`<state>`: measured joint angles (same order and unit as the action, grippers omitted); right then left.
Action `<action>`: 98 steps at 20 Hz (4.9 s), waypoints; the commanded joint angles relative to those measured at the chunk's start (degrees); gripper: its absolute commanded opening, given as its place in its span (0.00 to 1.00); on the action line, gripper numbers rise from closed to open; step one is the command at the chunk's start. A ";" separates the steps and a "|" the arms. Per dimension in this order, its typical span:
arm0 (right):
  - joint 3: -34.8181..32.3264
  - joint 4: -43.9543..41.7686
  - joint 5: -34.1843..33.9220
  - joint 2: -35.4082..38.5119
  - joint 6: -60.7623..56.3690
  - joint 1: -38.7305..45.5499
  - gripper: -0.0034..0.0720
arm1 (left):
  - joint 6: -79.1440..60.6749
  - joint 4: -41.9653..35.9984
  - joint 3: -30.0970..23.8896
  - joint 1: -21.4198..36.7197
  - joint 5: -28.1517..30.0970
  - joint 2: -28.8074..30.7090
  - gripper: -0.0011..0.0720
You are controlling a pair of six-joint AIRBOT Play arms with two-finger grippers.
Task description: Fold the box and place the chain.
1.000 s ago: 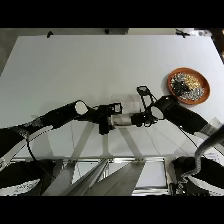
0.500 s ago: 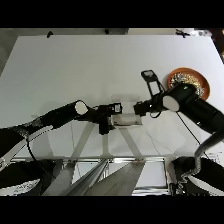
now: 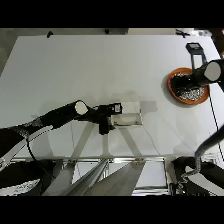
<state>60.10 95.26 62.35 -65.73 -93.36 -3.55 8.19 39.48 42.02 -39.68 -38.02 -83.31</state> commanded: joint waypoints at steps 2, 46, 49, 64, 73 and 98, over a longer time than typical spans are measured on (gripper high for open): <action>0.28 0.24 -5.64 -5.75 6.75 8.13 0.66 | -0.02 0.02 -0.02 -0.04 0.02 -0.04 0.20; 8.04 -5.42 -6.27 -17.49 6.91 13.14 0.05 | -0.02 0.00 -0.02 -0.04 0.02 -0.04 0.20; 8.02 -5.57 -5.88 -13.33 7.69 13.14 0.05 | -0.02 0.00 -0.02 -0.04 0.02 -0.04 0.20; 8.02 -8.04 1.68 -0.26 11.37 5.03 0.05 | -0.02 0.02 -0.02 -0.04 0.00 -0.04 0.20; 7.74 -8.31 11.72 10.93 10.64 -1.07 0.05 | -0.02 0.00 -0.02 -0.04 0.02 -0.04 0.20; -17.55 -9.81 9.64 28.57 -5.86 -22.56 0.05 | -0.02 0.02 -0.02 -0.04 0.02 -0.04 0.20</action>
<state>43.38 85.41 72.69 -37.23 -98.61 -25.45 8.16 39.48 42.02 -39.68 -38.02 -83.31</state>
